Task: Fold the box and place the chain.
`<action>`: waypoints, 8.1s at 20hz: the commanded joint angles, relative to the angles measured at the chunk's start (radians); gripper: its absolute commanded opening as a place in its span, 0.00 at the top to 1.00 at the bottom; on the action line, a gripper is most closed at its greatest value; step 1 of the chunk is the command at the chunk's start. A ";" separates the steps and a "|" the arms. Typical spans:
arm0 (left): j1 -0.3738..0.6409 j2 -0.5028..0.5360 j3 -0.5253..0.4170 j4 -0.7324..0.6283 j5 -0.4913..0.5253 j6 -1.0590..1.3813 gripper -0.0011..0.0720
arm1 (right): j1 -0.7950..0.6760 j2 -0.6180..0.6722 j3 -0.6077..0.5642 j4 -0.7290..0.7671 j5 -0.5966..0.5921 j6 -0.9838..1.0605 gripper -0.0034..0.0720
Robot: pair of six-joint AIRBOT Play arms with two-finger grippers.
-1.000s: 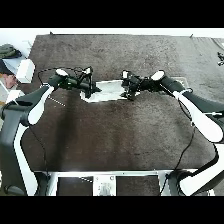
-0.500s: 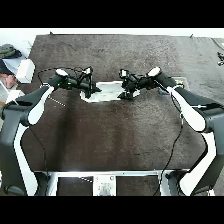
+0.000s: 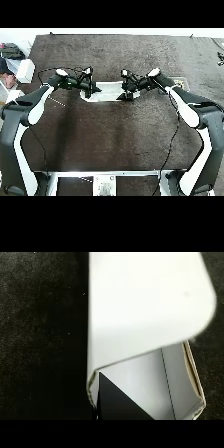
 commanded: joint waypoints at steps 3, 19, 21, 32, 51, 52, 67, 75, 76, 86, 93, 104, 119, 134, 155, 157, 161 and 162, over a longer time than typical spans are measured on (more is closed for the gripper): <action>0.000 -0.001 0.000 0.000 0.002 0.000 0.97 | -0.004 -0.013 0.003 0.003 0.023 0.006 0.18; 0.000 -0.001 0.000 0.000 0.002 0.000 0.97 | 0.017 -0.030 0.004 -0.007 -0.007 -0.053 0.24; 0.000 -0.001 0.000 0.000 0.002 0.000 0.97 | 0.017 -0.035 0.004 -0.008 -0.015 -0.053 0.24; 0.000 -0.001 0.000 0.000 0.002 0.000 0.97 | 0.017 -0.044 0.016 -0.005 -0.018 -0.038 0.67; 0.000 -0.001 0.000 0.000 0.001 0.000 0.97 | 0.017 -0.044 0.016 -0.004 -0.018 -0.035 0.68; 0.000 -0.001 0.000 0.000 0.002 0.000 0.97 | 0.017 -0.044 0.016 -0.004 -0.018 -0.035 0.68; 0.002 0.015 0.000 -0.027 -0.015 -0.034 0.50 | 0.017 -0.044 0.016 -0.004 -0.018 -0.035 0.68; 0.103 0.130 0.006 -0.026 -0.082 -0.039 0.50 | 0.017 -0.044 0.016 -0.005 -0.018 -0.035 0.68; 0.113 0.138 0.009 -0.026 -0.108 -0.050 0.51 | 0.017 -0.044 0.016 -0.004 -0.018 -0.035 0.68; 0.083 0.163 0.013 0.037 -0.259 -0.213 0.98 | 0.017 -0.044 0.016 -0.004 -0.018 -0.035 0.68; 0.006 0.163 0.013 0.028 -0.213 -0.306 0.98 | 0.017 -0.044 0.016 -0.004 -0.018 -0.035 0.68; -0.039 0.118 0.013 0.029 0.228 -0.488 0.97 | 0.017 -0.044 0.016 -0.004 -0.018 -0.035 0.68; -0.032 0.058 0.033 0.072 0.177 -0.478 0.97 | 0.017 -0.044 0.016 -0.004 -0.019 -0.035 0.68; -0.001 0.214 0.035 0.451 -0.039 -0.335 0.02 | 0.017 -0.044 0.016 -0.005 -0.018 -0.035 0.68; -0.090 0.173 -0.074 0.450 0.107 -0.262 0.02 | 0.017 -0.044 0.016 -0.004 -0.018 -0.035 0.68; -0.090 0.173 -0.074 0.451 0.117 -0.264 0.02 | 0.017 -0.044 0.016 -0.004 -0.018 -0.035 0.68; -0.090 0.173 -0.074 0.467 0.129 -0.277 0.40 | 0.017 -0.044 0.016 -0.004 -0.018 -0.035 0.68; -0.090 0.173 -0.074 0.467 0.124 -0.277 0.44 | 0.017 -0.044 0.016 -0.004 -0.018 -0.035 0.68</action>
